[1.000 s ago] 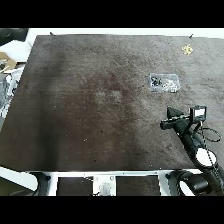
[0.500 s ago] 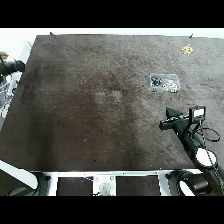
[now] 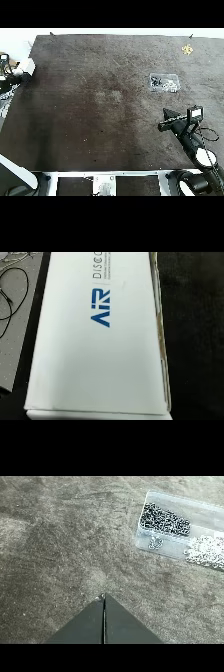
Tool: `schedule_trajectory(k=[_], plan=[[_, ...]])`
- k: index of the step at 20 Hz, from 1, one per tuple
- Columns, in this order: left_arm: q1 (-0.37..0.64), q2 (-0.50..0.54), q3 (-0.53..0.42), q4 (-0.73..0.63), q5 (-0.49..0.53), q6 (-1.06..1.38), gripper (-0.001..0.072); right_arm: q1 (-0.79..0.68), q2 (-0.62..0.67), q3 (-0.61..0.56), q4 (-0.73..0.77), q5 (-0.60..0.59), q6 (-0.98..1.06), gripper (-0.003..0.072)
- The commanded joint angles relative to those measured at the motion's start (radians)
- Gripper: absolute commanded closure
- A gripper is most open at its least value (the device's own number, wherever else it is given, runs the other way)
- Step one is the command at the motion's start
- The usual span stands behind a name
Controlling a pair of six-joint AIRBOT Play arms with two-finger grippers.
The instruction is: Fold the box and place the chain.
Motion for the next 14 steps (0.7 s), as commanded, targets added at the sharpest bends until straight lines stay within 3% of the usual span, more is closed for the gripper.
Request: schedule_trajectory(k=[1,3,4,5,9,14], plan=[[-0.001,-0.021,0.0,-0.006,0.01,0.0,0.0698,0.0,0.0,-0.001,0.001,0.005,0.0,0.0676],[-0.001,-0.021,0.0,-0.005,0.012,0.001,0.0696,0.0,0.0,-0.001,0.001,0.005,0.0,0.0676],[-0.001,-0.019,0.003,-0.005,0.02,0.002,0.0491,0.0,0.0,-0.001,0.0,0.005,0.0,0.0676],[0.0,-0.015,0.009,-0.005,0.028,0.001,0.0022,0.0,0.0,-0.001,0.0,0.005,0.0,0.0676],[0.0,-0.014,0.115,0.045,-0.064,0.0,-0.0011,0.0,0.0,-0.001,0.0,0.005,0.0,0.0676],[0.0,-0.014,0.376,0.12,-0.304,-0.033,-0.0011,0.0,0.0,-0.001,0.0,0.005,0.0,0.0676]])
